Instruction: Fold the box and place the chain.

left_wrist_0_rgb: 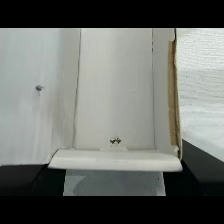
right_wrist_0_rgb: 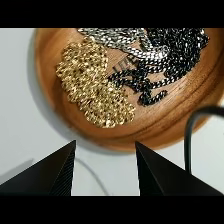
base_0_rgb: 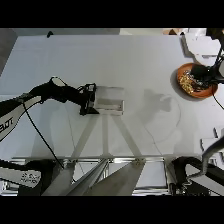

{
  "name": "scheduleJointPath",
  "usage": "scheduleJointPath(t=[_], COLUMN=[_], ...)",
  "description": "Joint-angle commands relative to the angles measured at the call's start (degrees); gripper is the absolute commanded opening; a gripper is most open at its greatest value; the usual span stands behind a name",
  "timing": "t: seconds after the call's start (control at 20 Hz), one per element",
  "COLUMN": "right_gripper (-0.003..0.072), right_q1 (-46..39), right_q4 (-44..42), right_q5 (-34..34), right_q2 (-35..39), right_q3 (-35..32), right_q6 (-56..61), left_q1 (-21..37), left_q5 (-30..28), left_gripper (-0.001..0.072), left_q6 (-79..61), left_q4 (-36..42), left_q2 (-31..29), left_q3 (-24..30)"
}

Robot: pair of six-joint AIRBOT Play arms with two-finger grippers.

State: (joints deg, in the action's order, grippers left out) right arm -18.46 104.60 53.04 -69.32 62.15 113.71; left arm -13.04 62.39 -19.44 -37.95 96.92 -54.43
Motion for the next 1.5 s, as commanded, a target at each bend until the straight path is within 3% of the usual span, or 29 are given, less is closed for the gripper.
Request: scheduleJointPath(t=[0.0, 0.2, 0.45, 1.0, 1.3, 1.45], right_gripper=[0.0417, 0.0521, 0.0523, 0.0524, 0.0524, 0.048], right_q1=[-9.03, -10.14, -10.16, -9.75, -6.95, -6.67], right_q4=[-12.87, -16.02, -16.81, -24.09, -23.76, -23.04], right_q5=[-7.48, -7.41, -8.9, -9.84, -9.16, -7.06], right_q2=[-7.96, -19.78, -28.63, -30.32, -30.34, -30.34], right_q3=[1.57, 8.87, 13.14, 13.2, 13.2, 13.2], right_q6=[-6.82, -12.28, -12.26, -21.99, -22.75, -22.73], left_q1=[-0.02, -0.02, -0.02, -0.02, -0.02, -0.02], left_q5=[-0.02, 0.0, -0.02, 0.0, 0.0, -0.02], left_gripper=[0.0275, 0.0275, 0.0275, 0.0275, 0.0275, 0.0275], left_q6=[-0.02, -0.02, -0.02, -0.02, -0.02, -0.02], left_q4=[0.0, 0.0, -0.02, -0.02, 0.0, 0.0], left_q2=[-0.04, -0.04, -0.04, -0.04, -0.04, -0.04], left_q3=[0.0, 0.0, 0.0, 0.0, 0.0, 0.0])
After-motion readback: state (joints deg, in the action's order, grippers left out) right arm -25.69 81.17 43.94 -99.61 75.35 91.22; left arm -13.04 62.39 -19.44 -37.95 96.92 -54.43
